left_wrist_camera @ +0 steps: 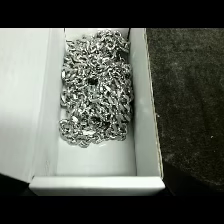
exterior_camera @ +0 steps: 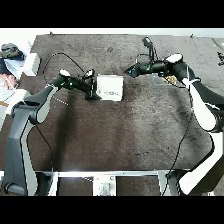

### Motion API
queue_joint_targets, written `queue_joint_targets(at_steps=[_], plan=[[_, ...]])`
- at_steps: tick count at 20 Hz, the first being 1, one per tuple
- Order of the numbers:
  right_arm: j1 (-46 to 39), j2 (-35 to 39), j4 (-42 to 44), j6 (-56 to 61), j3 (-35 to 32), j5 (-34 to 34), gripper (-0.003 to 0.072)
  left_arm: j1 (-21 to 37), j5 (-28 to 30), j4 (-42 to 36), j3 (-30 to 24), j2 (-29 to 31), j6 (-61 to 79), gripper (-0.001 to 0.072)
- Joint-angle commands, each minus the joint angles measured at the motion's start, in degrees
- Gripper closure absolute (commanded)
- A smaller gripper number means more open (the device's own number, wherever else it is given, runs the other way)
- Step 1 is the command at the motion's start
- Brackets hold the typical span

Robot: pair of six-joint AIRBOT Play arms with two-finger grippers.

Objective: Fold the box and place the chain.

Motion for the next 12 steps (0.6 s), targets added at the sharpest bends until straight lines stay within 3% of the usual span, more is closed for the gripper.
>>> queue_joint_targets(at_steps=[1, 3, 5, 6, 12], plan=[[0.7, -2.4, 0.8, -4.8, 1.8, 7.8, 0.0468, 0.0, 0.0, 0.0, 0.0, 0.0, 0.0, 0.0305], [1.0, -2.4, 0.4, -9.1, 1.8, 9.0, 0.0452, 0.0, 0.0, 0.0, 0.0, 0.0, 0.0, 0.0304], [1.5, -2.3, -1.4, -14.8, 1.8, 9.4, 0.0352, 0.0, 0.0, 0.0, 0.0, 0.0, 0.0, 0.0304], [1.9, -2.3, -1.4, -16.4, 1.8, 10.4, 0.0339, 0.0, 0.0, 0.0, 0.0, 0.0, 0.0, 0.0304], [5.5, -2.3, -5.6, -20.3, 1.8, 11.3, 0.0338, 0.0, 0.0, 0.0, 0.0, 0.0, 0.0, 0.0304]])
